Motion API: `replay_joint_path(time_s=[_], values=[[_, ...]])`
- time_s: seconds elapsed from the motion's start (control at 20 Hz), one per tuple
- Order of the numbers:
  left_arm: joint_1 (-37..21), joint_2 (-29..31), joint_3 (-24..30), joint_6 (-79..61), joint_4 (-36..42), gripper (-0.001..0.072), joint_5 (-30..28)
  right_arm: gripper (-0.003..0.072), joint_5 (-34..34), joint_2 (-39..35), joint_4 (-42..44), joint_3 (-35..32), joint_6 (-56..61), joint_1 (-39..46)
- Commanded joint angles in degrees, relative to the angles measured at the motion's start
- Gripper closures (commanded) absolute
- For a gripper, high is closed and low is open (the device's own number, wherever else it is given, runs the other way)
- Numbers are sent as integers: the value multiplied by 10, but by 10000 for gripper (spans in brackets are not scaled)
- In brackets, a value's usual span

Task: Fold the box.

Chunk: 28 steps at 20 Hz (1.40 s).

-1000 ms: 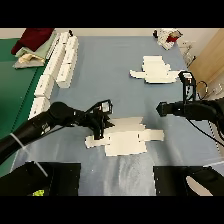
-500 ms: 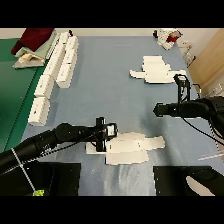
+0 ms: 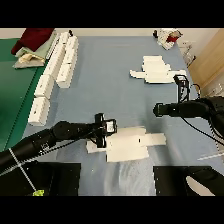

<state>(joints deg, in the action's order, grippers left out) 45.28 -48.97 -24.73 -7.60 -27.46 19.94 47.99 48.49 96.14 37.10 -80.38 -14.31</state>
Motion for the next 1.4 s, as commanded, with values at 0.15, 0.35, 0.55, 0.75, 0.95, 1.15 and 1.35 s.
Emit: replay_joint_path(time_s=[0.15,0.35,0.55,0.75,0.95,1.15,1.35], values=[[-130,-24,-81,0,-68,698,131,72,-6,0,19,1,1,0],[-168,-60,-125,79,-60,696,245,72,-23,0,20,1,24,0],[-156,-68,-122,4,-62,698,251,72,-27,1,27,1,35,0],[-156,-61,-89,-40,23,702,206,72,-30,1,27,1,41,0],[-156,-31,-21,-189,121,702,183,72,-30,1,31,1,41,0],[-156,-34,-4,-190,120,700,166,72,-30,1,34,1,41,0],[-156,-55,-2,-184,118,698,174,72,-35,1,34,1,41,0]])
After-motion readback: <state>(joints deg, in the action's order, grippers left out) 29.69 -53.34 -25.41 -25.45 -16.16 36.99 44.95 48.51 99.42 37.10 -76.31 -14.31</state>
